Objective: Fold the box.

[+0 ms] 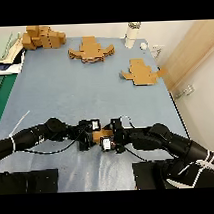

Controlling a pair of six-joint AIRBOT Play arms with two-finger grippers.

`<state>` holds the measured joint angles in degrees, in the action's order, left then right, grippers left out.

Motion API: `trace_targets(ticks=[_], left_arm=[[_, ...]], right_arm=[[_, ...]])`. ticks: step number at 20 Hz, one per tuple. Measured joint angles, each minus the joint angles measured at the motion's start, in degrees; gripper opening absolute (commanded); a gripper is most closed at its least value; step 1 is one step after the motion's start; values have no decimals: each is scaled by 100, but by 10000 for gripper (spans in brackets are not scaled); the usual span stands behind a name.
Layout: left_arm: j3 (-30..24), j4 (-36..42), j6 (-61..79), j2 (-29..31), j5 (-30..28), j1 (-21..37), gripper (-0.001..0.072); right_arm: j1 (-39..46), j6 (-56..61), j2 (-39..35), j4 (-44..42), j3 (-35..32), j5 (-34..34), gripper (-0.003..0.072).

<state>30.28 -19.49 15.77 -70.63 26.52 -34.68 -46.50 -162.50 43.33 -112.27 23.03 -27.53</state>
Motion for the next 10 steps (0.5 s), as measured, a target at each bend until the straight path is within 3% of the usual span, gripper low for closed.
trace_targets(ticks=[10], left_arm=[[0,0,-2,-2,0,0,423]], right_arm=[[-4,-4,-221,136,-9,238,510]])
